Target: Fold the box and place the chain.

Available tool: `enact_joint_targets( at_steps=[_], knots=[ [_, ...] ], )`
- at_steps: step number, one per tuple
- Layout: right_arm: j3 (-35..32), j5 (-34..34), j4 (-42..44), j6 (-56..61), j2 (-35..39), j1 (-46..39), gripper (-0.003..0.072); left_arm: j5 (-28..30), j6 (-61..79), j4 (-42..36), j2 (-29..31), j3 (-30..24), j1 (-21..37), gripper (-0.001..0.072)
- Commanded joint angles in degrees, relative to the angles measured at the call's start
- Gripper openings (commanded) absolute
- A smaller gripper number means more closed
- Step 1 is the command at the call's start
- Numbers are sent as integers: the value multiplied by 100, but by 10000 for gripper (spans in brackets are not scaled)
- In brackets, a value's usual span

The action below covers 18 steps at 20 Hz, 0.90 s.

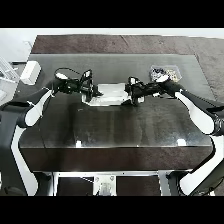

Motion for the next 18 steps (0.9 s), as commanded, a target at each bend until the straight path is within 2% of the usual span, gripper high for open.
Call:
enact_joint_targets(
  at_steps=[1, 13, 15, 18],
  knots=[
    [219, 256, 13, -2, -149, -111, 670, -2, 0, 0, 0, 4, 0, 20],
    [356, 579, 15, -146, -337, -203, 671, -2, 0, 0, 0, 4, 0, 20],
    [378, 592, 17, -205, -337, -254, 720, -4, 0, -2, 0, 4, 0, 20],
    [382, 592, 20, -210, -337, -286, 720, -2, 2, -2, 0, 4, 2, 20]
  ],
)
